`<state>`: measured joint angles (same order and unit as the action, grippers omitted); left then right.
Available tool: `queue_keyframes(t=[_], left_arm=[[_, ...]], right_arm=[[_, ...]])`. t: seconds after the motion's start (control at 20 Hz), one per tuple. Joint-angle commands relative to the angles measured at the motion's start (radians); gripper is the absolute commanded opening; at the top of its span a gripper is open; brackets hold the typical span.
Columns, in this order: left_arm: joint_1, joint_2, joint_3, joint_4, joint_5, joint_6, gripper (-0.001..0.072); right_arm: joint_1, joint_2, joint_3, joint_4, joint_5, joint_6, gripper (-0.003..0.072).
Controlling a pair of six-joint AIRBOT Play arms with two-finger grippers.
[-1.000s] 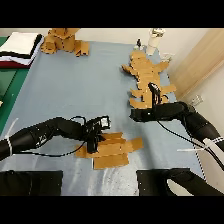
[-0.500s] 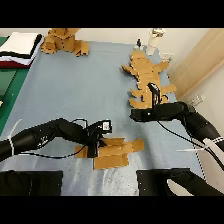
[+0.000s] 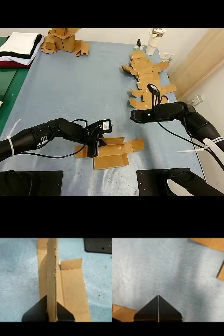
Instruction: Fold the box.
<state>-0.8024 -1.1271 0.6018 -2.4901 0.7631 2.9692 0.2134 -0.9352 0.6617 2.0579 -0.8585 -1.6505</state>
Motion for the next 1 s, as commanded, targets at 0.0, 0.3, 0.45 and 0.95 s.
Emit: queue_keyframes(t=[0.0,0.3,0.45,0.95], left_arm=[[0.000,0.001,0.004,0.003,-0.013,0.000,0.0015],[0.000,0.001,0.014,0.004,-0.002,-0.002,0.0015],[0.000,0.001,0.014,0.007,-0.004,-0.003,0.0015],[0.000,0.001,0.014,0.007,-0.012,-0.003,0.0015]], right_arm=[[0.000,0.000,0.000,-0.022,-0.025,0.001,0.0003],[0.000,0.000,0.000,-0.024,-0.031,0.001,0.0003],[0.001,0.000,0.000,-0.030,-0.031,0.001,0.0003],[0.085,0.134,0.001,-0.115,-0.474,0.154,0.0000]])
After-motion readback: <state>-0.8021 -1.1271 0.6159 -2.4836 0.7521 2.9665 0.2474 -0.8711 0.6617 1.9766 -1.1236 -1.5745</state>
